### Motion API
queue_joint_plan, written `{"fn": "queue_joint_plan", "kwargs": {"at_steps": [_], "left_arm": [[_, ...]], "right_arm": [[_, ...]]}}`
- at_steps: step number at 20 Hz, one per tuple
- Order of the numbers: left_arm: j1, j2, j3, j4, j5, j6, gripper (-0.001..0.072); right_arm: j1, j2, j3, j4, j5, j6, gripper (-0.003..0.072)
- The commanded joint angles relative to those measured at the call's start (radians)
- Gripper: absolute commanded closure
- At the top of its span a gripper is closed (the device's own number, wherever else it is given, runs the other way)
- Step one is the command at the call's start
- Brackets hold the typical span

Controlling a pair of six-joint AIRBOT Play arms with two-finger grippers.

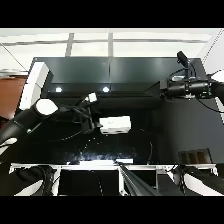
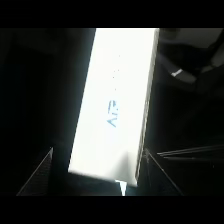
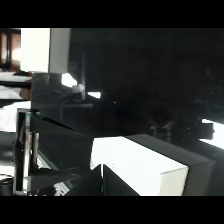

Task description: Fold the box and place the chain.

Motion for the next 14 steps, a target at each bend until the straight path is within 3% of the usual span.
{"fn": "queue_joint_plan", "kwargs": {"at_steps": [1,5,14], "left_arm": [[-0.095,-0.115,0.064,0.005,0.075,-0.028,-0.0011],[-0.141,-0.182,0.105,0.005,0.07,-0.023,-0.0011],[-0.148,-0.203,0.108,0.01,0.086,-0.002,-0.0011]], "right_arm": [[-0.009,0.004,0.0,-0.027,0.005,-0.002,0.0654],[-0.009,0.003,0.0,-0.043,0.005,-0.002,0.0654],[-0.009,0.003,0.0,-0.075,0.0,-0.002,0.0655]]}}
